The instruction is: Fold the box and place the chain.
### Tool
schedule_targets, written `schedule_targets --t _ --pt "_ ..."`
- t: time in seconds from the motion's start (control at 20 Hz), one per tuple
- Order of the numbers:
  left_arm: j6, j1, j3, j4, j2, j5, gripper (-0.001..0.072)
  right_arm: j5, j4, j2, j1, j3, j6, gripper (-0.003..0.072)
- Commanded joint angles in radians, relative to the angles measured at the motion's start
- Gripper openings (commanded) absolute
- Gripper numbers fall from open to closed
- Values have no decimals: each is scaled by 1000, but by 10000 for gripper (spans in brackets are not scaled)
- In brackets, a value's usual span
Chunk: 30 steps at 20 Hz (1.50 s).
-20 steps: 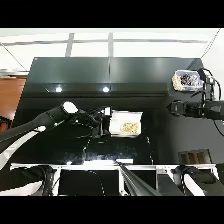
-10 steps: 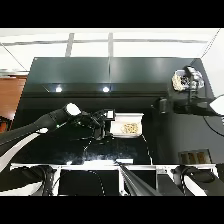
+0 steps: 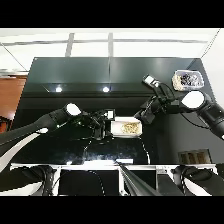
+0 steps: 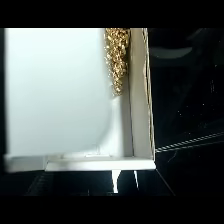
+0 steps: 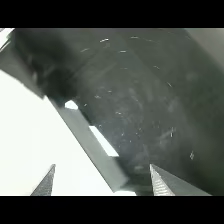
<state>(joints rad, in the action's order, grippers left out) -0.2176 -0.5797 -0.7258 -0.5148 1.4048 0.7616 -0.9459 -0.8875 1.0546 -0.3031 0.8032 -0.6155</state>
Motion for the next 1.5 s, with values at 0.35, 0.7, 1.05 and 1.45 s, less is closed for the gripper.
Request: schedule_targets --t 0.35,0.7,1.05,1.45 --pt "1 0 0 0 0 0 320 -59 8 -16 -89 -87 327 720" --pt "1 0 0 0 0 1 320 -44 8 -15 -92 -90 333 720" --pt "1 0 0 0 0 1 320 -30 7 -14 -92 -91 333 720" --pt "1 0 0 0 0 1 320 -13 27 -5 -92 -98 370 500"
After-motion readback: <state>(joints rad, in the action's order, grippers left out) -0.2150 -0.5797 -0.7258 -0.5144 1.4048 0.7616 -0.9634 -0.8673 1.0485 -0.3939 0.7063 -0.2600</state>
